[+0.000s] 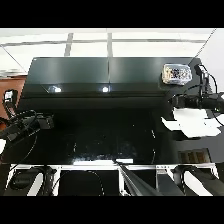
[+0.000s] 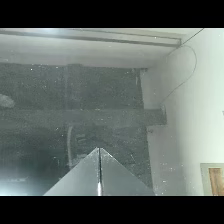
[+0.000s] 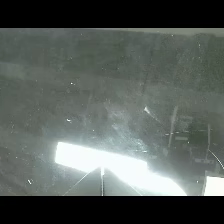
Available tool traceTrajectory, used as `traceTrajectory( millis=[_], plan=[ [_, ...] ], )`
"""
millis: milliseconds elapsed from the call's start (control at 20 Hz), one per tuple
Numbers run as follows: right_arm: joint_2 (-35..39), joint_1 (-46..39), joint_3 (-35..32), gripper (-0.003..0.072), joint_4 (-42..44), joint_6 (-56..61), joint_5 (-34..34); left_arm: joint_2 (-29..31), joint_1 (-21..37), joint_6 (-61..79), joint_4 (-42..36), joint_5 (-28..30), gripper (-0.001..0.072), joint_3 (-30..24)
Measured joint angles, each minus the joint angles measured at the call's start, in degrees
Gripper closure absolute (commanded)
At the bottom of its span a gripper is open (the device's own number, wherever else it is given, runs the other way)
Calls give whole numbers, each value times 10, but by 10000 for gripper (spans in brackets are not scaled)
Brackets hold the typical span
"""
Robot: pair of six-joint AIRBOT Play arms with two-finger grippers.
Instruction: Fold the box and place the chain.
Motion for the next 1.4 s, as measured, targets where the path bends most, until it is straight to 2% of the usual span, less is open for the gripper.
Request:
traceTrajectory(
  millis=[600, 750, 900, 950, 1000, 1100, 1200, 1250, 1300, 1350, 1400],
  plan=[
    [0, 0, 0, 672, 4, 0, -3, 0, 0, 0, 0, 0, 684, 0],
    [0, 0, 0, 672, 45, 0, -59, 0, 0, 0, 0, 0, 685, 0],
    [0, 0, 0, 658, 110, 0, -165, 0, 0, 0, 0, 0, 684, 0],
    [0, 0, 0, 350, 128, 0, -198, 0, 0, 0, 0, 1, 684, 0],
    [0, 0, 0, -12, 143, 0, -234, 0, 0, 0, 0, 7, 684, 0],
    [-1, -3, 0, -25, 156, -2, -301, 0, 0, 0, 0, 31, 684, 0],
    [-6, -19, 0, -24, 127, -3, -344, 0, 0, 0, -3, 63, 682, 0],
    [-11, -35, 2, -24, 102, -3, -351, 0, 0, 0, -5, 78, 644, 0],
    [-19, -58, 7, -24, 74, -2, -353, 0, 0, 0, -7, 90, 340, 0],
    [-31, -91, 17, -24, 42, 2, -347, 0, 0, 0, -8, 98, -10, 0],
    [-46, -130, 31, -24, 13, 13, -336, 0, 0, 0, -10, 103, 1, 0]
  ],
)
